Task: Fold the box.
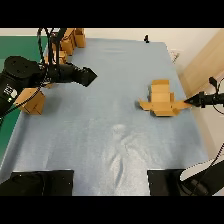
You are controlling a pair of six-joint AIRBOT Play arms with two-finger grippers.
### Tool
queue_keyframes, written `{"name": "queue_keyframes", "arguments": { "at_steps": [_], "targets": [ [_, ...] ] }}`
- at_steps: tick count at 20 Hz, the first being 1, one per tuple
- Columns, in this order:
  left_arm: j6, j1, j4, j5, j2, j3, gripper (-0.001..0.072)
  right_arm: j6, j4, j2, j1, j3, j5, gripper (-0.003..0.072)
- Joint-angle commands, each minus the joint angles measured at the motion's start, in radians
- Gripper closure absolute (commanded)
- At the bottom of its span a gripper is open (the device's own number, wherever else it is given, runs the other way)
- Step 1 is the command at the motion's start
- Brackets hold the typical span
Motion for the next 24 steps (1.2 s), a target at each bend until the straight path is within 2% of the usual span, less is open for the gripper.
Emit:
{"name": "queue_keyframes", "arguments": {
  "at_steps": [1,3,6,10,12,14,16,18,19,21,24],
  "targets": [
    [0.0,0.001,0.013,-0.008,0.001,0.002,0.0022,0.093,0.173,0.087,0.023,-0.004,0.055,0.0679],
    [-0.01,0.009,0.038,-0.01,0.002,0.017,0.0022,0.203,0.247,0.193,0.093,-0.004,0.085,0.0679],
    [-0.063,0.082,0.032,-0.047,0.018,0.045,0.0022,0.217,0.329,0.386,0.287,-0.004,0.018,0.0679],
    [-0.063,0.259,0.013,-0.19,0.049,0.12,0.0022,0.184,0.533,0.466,0.589,-0.047,-0.079,0.0679],
    [-0.063,0.366,0.013,-0.276,0.084,0.145,0.0022,0.141,0.587,0.48,0.704,-0.169,-0.196,0.0679],
    [-0.06,0.468,0.009,-0.334,0.118,0.15,0.0022,0.071,0.653,0.484,0.765,-0.343,-0.307,0.0679],
    [-0.059,0.547,0.01,-0.404,0.139,0.15,0.0022,-0.07,0.78,0.484,0.789,-0.542,-0.344,0.0679],
    [-0.052,0.575,0.007,-0.428,0.14,0.149,0.0022,-0.158,0.867,0.482,0.791,-0.715,-0.42,0.068],
    [-0.038,0.573,0.006,-0.428,0.139,0.149,0.0022,-0.178,0.863,0.478,0.79,-0.771,-0.44,0.068],
    [-0.007,0.564,-0.002,-0.429,0.131,0.149,0.0022,-0.168,0.756,0.462,0.779,-0.822,-0.44,0.068],
    [-0.001,0.559,-0.008,-0.452,0.103,0.143,0.0022,-0.119,0.638,0.457,0.74,-0.826,-0.507,0.0681]
  ]
}}
